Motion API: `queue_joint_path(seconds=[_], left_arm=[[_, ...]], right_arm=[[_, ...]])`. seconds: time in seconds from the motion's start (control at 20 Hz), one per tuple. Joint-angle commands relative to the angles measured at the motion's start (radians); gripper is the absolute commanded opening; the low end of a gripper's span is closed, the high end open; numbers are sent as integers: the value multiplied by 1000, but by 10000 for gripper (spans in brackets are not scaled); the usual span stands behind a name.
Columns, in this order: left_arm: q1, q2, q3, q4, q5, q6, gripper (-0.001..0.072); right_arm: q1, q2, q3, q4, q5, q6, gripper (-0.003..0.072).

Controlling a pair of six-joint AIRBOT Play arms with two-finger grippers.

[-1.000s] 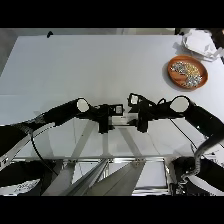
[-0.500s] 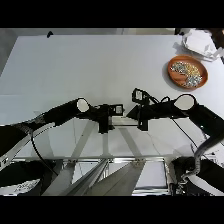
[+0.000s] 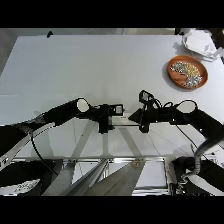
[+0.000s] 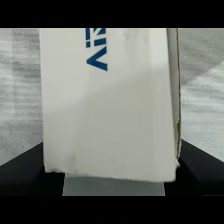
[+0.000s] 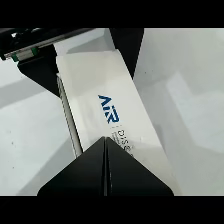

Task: Fold the box and place the chain.

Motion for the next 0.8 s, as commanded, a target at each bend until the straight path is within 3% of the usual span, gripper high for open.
queue_joint_path(seconds=[0.0, 0.75], left_arm=[[0, 1, 1, 0, 0, 0, 270], [0, 1, 1, 0, 0, 0, 270]], right_arm=[[-3, -23, -19, 30, -12, -25, 11], [-3, -23, -114, 45, -112, -77, 10]])
